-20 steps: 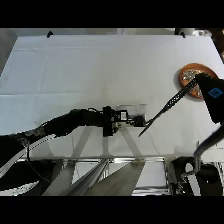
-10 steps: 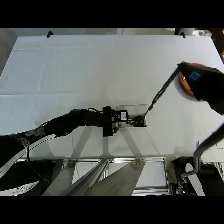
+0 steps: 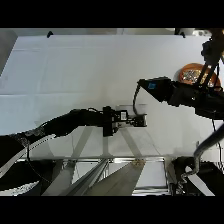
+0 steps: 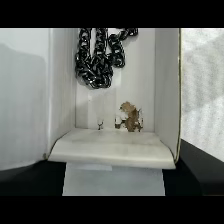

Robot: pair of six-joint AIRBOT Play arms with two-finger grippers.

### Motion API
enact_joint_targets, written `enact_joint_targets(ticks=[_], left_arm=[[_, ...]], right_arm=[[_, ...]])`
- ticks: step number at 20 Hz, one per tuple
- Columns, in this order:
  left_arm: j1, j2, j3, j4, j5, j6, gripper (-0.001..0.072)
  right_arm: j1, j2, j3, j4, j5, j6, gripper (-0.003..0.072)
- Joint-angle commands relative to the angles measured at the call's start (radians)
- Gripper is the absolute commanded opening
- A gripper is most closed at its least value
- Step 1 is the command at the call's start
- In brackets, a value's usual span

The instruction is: Fold the box and place the chain.

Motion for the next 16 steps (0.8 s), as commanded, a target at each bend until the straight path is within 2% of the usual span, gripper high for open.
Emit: enact_joint_targets(ticks=[1,4,6,12,16], left_arm=[[0.0,0.001,0.0,0.0,0.0,0.0,0.0196],[0.0,0.001,0.0,0.0,0.0,0.0,0.0196],[0.0,0.001,0.0,0.0,0.0,0.0,0.0196],[0.0,0.001,0.0,0.0,0.0,0.0,0.0196],[0.0,0.001,0.0,0.0,0.0,0.0,0.0196]], right_arm=[[0.027,-0.018,0.0,0.07,0.01,-0.033,0.0012],[0.027,-0.018,0.0,0.107,0.011,-0.041,0.0012],[0.027,-0.018,0.0,0.072,0.011,-0.04,0.0012],[0.027,-0.018,0.0,-0.253,0.011,-0.028,0.0012],[0.027,-0.019,0.0,-0.382,0.008,-0.005,0.0012]])
